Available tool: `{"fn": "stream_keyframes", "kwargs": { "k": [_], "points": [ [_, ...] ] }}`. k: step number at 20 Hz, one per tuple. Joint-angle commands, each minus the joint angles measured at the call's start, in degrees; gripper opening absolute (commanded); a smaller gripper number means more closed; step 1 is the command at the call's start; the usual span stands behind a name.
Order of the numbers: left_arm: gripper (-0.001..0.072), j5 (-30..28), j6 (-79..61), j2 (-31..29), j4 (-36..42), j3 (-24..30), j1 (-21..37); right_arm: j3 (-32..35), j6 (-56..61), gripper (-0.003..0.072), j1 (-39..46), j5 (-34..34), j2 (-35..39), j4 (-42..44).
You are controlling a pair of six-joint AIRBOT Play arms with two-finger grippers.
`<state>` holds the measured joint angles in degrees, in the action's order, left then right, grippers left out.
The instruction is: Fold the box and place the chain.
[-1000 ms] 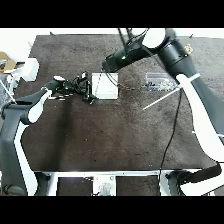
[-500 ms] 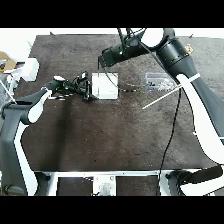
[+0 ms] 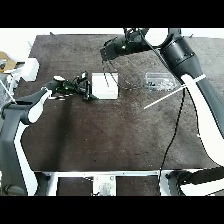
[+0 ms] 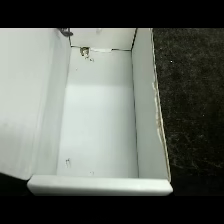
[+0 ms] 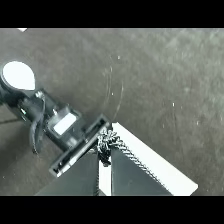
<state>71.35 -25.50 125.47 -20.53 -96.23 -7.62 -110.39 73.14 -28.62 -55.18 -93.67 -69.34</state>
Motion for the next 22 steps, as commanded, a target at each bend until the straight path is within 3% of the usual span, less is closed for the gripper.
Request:
{"fn": "stream_keyframes", "kwargs": {
  "k": [1,5,6,8,9,15,18,22],
  "points": [
    [0.0184,0.0,-0.02,0.0,0.0,-0.02,0.04,5.05,0.57,0.0002,-0.04,-0.02,0.07,-0.31],
    [0.0184,0.0,-0.02,0.0,0.0,-0.02,0.04,15.74,2.36,0.0003,0.0,1.73,0.07,-0.35],
    [0.0184,0.0,0.0,0.0,0.0,-0.02,0.04,18.84,2.34,0.0038,0.0,3.82,0.07,-0.35],
    [0.0184,0.0,-0.02,0.0,0.0,-0.02,0.04,23.28,3.41,0.0346,0.22,6.99,0.07,-2.21],
    [0.0184,0.0,-0.02,0.0,0.0,-0.02,0.04,24.26,5.49,0.0318,0.76,6.88,0.09,-3.43],
    [0.0184,0.0,0.0,0.0,0.0,-0.02,0.04,30.67,12.55,0.0316,9.86,3.41,4.52,-4.81],
    [0.0184,0.0,0.0,0.0,0.0,-0.02,0.04,38.1,18.67,0.0316,17.16,9.57,7.06,-5.22],
    [0.0184,-0.02,0.0,0.0,0.0,-0.02,0.04,44.44,22.29,0.0316,23.26,21.79,4.68,-0.57]
  ]
}}
